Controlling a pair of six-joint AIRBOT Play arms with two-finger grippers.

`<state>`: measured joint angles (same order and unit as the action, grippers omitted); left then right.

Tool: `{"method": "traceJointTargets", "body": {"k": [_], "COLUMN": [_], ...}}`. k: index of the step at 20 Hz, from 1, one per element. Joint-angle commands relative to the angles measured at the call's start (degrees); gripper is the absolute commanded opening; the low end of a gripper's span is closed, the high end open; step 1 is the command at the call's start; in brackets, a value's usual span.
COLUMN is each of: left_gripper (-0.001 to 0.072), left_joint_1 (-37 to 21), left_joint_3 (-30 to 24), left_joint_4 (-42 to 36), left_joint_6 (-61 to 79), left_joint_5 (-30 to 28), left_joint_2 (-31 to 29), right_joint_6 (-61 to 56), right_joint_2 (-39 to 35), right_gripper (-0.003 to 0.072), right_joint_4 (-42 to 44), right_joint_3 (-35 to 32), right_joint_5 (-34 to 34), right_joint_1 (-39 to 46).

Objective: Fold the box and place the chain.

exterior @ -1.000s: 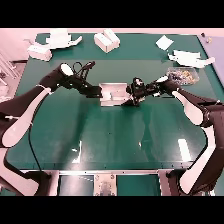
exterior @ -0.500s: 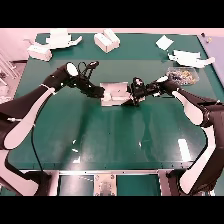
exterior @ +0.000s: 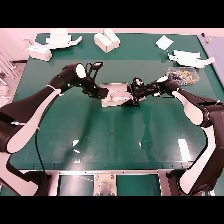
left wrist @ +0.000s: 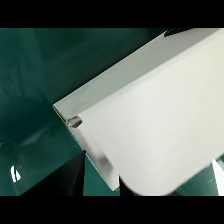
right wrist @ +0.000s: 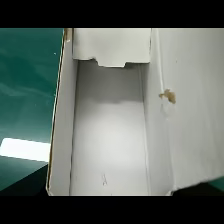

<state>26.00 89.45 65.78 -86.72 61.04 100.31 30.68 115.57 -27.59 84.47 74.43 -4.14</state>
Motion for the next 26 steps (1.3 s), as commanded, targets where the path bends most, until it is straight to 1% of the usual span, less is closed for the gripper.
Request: {"method": "traceJointTargets", "body": {"k": [1,3,6,8,11,12,13,18,22,24,26], "left_gripper": [0.0260,0.0260,0.0260,0.0261,0.0261,0.0303,0.0377,0.0377,0.0377,0.0377,0.0376], "left_joint_1": [1.2,1.8,3.3,3.5,3.5,3.5,3.5,3.5,3.5,3.5,3.5], "left_joint_3": [0.1,0.1,0.8,1.6,1.9,1.9,1.9,1.9,1.9,2.7,3.7], "left_joint_4": [1.6,1.7,5.7,5.9,9.2,9.3,9.3,9.5,9.7,9.7,9.6], "left_joint_6": [-4.4,-5.6,-10.1,-11.5,-17.8,-19.7,-20.8,-23.0,-25.5,-25.5,-25.7], "left_joint_5": [-1.0,-1.0,-0.4,-0.4,-0.5,-0.5,-0.4,1.3,0.6,2.0,1.0], "left_joint_2": [0.0,0.0,0.1,0.1,0.1,0.1,0.1,0.1,0.1,0.1,0.1], "right_joint_6": [0.0,0.0,0.0,0.0,0.0,0.0,0.0,0.0,0.0,0.0,0.0], "right_joint_2": [0.0,0.0,0.0,0.0,0.0,0.0,0.0,0.0,0.0,0.0,0.0], "right_gripper": [0.0592,0.0592,0.0592,0.0592,0.0592,0.0592,0.0592,0.0592,0.0592,0.0592,0.0592], "right_joint_4": [0.1,0.1,0.1,0.1,0.1,0.1,0.1,0.1,0.1,0.1,0.1], "right_joint_3": [0.0,0.0,0.0,0.0,0.0,0.0,0.0,0.0,0.0,0.0,0.0], "right_joint_5": [0.0,0.0,0.0,0.0,0.0,0.0,0.0,0.0,0.0,0.0,0.0], "right_joint_1": [0.0,0.0,0.0,0.0,0.0,0.0,0.0,0.0,0.0,0.0,0.0]}}
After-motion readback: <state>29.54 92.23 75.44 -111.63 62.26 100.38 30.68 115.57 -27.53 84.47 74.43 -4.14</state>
